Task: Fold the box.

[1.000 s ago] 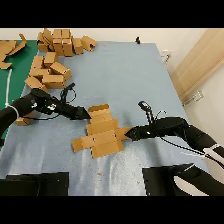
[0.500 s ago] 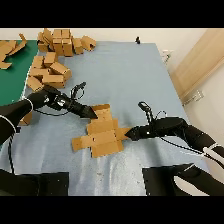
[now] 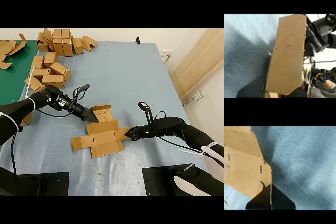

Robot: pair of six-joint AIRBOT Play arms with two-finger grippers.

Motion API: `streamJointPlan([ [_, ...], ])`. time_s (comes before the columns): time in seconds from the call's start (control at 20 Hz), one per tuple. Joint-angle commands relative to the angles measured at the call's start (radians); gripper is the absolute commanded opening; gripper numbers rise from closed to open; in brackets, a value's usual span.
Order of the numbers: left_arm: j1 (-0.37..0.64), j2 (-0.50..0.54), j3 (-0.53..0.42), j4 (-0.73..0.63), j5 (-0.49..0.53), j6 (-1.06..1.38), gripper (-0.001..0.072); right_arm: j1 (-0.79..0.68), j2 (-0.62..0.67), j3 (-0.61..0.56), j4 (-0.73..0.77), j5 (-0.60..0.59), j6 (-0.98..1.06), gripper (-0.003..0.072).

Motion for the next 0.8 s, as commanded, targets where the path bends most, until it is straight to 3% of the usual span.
streamJointPlan([
  [0.0,0.0,-0.001,0.001,-0.001,0.019,0.01,0.0201,0.001,-0.001,0.0,0.0,0.005,0.0,0.0005],
  [0.2,0.0,-0.001,0.002,-0.006,0.035,0.018,0.0189,0.001,-0.001,0.0,0.0,0.005,0.0,0.0005],
  [0.25,0.0,-0.001,0.002,-0.006,0.035,0.021,0.0086,0.001,-0.001,0.0,0.0,0.005,0.0,0.0005],
  [0.3,0.0,-0.001,0.001,-0.011,0.038,0.025,0.0057,0.001,-0.001,0.0,-0.001,0.005,0.0,0.0005],
  [0.45,-0.004,-0.001,0.001,-0.027,0.051,0.034,0.0049,0.001,-0.001,0.0,0.0,0.006,0.0,0.0005],
  [0.5,-0.004,-0.001,0.001,-0.027,0.05,0.049,0.0013,0.001,-0.001,0.0,-0.001,0.005,0.0,0.0005],
  [0.75,-0.004,-0.001,0.001,-0.028,0.066,0.058,0.0012,0.001,-0.001,0.0,-0.001,0.006,0.0,0.0005],
])
